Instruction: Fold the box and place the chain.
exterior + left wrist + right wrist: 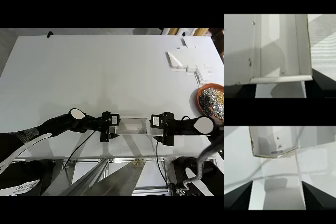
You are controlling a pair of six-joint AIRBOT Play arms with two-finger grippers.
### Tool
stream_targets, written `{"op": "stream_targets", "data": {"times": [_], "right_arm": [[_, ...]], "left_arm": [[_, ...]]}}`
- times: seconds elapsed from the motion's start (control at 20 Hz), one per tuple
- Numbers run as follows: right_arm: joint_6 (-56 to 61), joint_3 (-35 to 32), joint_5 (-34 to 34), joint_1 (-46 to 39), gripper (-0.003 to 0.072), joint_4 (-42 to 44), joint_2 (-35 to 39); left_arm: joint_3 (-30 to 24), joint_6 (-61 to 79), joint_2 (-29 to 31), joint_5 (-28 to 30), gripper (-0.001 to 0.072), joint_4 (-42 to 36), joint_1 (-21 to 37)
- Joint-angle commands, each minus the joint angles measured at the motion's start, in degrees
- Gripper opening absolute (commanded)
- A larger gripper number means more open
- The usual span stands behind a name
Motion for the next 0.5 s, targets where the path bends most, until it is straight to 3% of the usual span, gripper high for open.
{"op": "stream_targets", "data": {"times": [0.0, 0.1, 0.15, 0.25, 0.3, 0.35, 0.45], "right_arm": [[3.28, 0.04, 1.01, 0.02, 0.0634, 4.17, 6.84], [3.19, 0.04, 0.13, 0.02, 0.0626, 10.56, 7.80], [2.27, 0.02, 0.00, 0.04, 0.0529, 14.62, 7.78], [-2.67, 0.02, 0.48, 0.07, 0.0211, 23.69, 7.65], [-5.16, 0.02, 0.07, 0.07, 0.0118, 27.47, 7.17], [-7.21, 0.02, -0.55, 0.07, 0.0033, 30.51, 6.29], [-8.79, 0.02, -4.63, 0.07, 0.0018, 35.08, 2.82]], "left_arm": [[-0.02, 0.00, 0.04, 0.04, 0.0274, -0.04, 0.02], [-0.02, 0.00, 0.04, 0.04, 0.0274, -0.04, 0.02], [-0.02, 0.02, 0.04, 0.04, 0.0274, -0.04, 0.02], [-0.02, 0.00, 0.04, 0.02, 0.0274, -0.04, 0.02], [-0.02, 0.02, 0.04, 0.04, 0.0274, -0.04, 0.02], [-0.02, 0.02, 0.04, 0.04, 0.0274, -0.04, 0.02], [-0.02, 0.00, 0.04, 0.04, 0.0274, -0.04, 0.04]]}}
